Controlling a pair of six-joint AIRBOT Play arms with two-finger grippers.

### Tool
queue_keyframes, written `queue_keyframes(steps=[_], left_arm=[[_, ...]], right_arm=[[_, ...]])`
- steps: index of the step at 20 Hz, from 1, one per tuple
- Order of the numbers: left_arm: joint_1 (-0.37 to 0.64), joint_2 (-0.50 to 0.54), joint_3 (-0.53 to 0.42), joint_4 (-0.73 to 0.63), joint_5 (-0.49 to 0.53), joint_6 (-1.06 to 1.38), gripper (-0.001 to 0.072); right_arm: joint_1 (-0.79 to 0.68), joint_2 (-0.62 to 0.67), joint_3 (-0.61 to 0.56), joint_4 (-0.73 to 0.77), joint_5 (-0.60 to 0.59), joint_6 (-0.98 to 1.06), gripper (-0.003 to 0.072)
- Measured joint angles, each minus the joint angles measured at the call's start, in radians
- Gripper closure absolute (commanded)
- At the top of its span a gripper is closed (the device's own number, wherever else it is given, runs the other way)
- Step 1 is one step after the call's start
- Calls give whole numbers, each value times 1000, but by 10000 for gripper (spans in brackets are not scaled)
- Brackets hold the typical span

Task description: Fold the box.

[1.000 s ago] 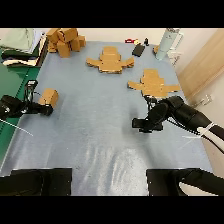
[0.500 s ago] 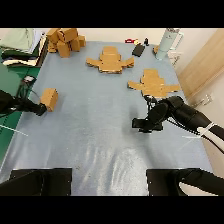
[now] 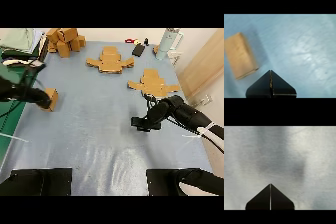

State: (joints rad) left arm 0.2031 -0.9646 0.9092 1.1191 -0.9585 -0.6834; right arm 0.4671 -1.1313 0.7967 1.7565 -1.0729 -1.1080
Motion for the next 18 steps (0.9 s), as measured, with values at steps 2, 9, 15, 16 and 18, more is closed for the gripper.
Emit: queue_keyframes(steps=[2, 9, 15, 16, 18], left_arm=[[-126, -63, 48, 2, -7, -86, 694], [-425, -338, 164, 5, -66, -318, 694], [-510, -395, 180, 3, -73, -357, 694], [-514, -397, 180, 2, -73, -357, 693], [-520, -401, 181, 3, -73, -360, 693]], right_arm=[[0, -11, 29, 23, 19, -29, 680], [0, -111, 203, 32, 41, -127, 681], [0, -151, 253, 28, 43, -146, 680], [0, -153, 255, 28, 43, -147, 680], [0, -155, 258, 28, 43, -148, 680]])
